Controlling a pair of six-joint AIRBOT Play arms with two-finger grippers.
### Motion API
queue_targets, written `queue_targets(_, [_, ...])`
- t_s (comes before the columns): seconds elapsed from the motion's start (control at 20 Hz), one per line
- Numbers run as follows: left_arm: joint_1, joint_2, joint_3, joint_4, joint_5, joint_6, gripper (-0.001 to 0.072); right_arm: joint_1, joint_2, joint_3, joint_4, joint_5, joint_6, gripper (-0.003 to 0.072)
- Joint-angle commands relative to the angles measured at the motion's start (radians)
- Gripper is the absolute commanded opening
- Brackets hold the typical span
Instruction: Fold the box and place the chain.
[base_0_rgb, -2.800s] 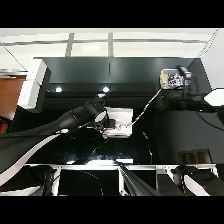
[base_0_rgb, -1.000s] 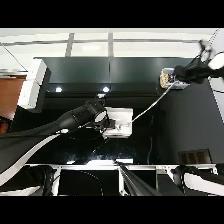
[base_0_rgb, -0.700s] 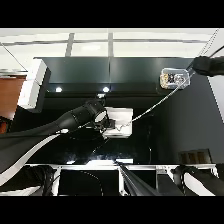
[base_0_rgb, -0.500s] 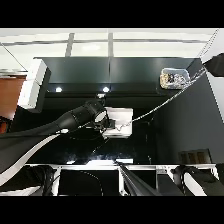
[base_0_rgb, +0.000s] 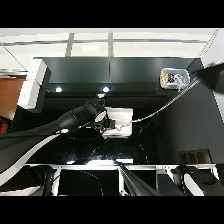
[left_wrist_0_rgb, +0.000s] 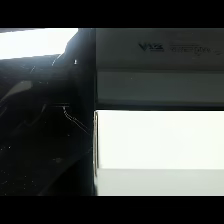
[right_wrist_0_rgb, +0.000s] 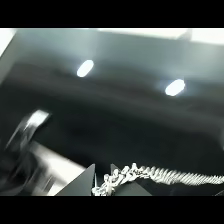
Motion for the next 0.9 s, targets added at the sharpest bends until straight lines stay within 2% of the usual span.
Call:
queue_targets(0.0, [0.000, 0.000, 0.000, 0.000, 0.002, 0.000, 0.0032, 0.114, 0.005, -0.118, 0.096, 0.061, -0.031, 0.0008])
queue_targets(0.2, [0.000, 0.000, 0.000, 0.000, 0.001, 0.000, 0.0032, 0.297, -0.020, -0.279, 0.206, -0.183, -0.028, 0.0008])
queue_targets(0.35, [0.000, 0.000, 0.000, 0.000, 0.001, 0.000, 0.0032, 0.414, -0.101, -0.297, 0.253, -0.323, -0.017, 0.0008])
queue_targets(0.5, [0.000, 0.000, 0.000, 0.000, 0.001, 0.000, 0.0032, 0.458, -0.187, -0.303, 0.216, -0.313, -0.017, 0.0008])
queue_targets(0.7, [0.000, 0.000, 0.000, 0.000, 0.001, 0.000, 0.0032, 0.462, -0.227, -0.305, -0.068, -0.332, 0.114, 0.0008])
queue_targets(0.85, [0.000, 0.000, 0.000, 0.000, 0.002, 0.000, 0.0032, 0.462, -0.227, -0.312, -0.145, -0.294, 0.180, 0.0008])
